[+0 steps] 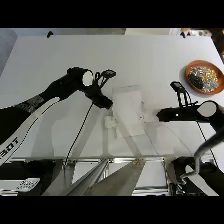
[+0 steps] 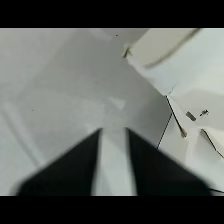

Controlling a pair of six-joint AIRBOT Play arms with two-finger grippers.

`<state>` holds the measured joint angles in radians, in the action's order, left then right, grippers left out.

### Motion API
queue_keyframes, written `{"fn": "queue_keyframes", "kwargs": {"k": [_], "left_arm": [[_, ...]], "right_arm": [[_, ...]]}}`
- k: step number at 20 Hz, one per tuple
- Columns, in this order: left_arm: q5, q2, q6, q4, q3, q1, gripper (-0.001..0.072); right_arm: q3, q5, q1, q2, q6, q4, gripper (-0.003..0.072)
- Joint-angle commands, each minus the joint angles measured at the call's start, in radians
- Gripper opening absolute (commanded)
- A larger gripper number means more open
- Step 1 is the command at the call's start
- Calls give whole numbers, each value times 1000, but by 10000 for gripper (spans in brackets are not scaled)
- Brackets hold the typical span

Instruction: Fold the box and place the chain.

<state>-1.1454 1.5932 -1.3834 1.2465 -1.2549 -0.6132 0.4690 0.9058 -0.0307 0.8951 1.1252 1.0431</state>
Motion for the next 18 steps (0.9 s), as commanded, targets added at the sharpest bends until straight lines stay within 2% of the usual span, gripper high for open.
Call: {"fn": "queue_keyframes", "kwargs": {"k": [1,2,4,6,10,13,18], "left_arm": [[7,1,212,-116,0,11,589],[19,1,279,-218,0,32,634],[9,2,454,-458,0,95,634],[-18,5,526,-599,0,159,635],[-117,79,550,-636,0,222,642],[-132,157,555,-658,0,220,660],[-228,261,692,-821,0,185,646]], "right_arm": [[-21,-16,-18,-12,3,-12,19],[-21,-7,-18,-12,3,-12,19],[-21,11,-18,-12,2,-12,20],[-21,16,-18,-12,2,-12,20],[-21,18,-18,-12,2,-13,20],[-21,18,-18,-12,2,-13,20],[-21,18,-18,-12,2,-13,20]]}}
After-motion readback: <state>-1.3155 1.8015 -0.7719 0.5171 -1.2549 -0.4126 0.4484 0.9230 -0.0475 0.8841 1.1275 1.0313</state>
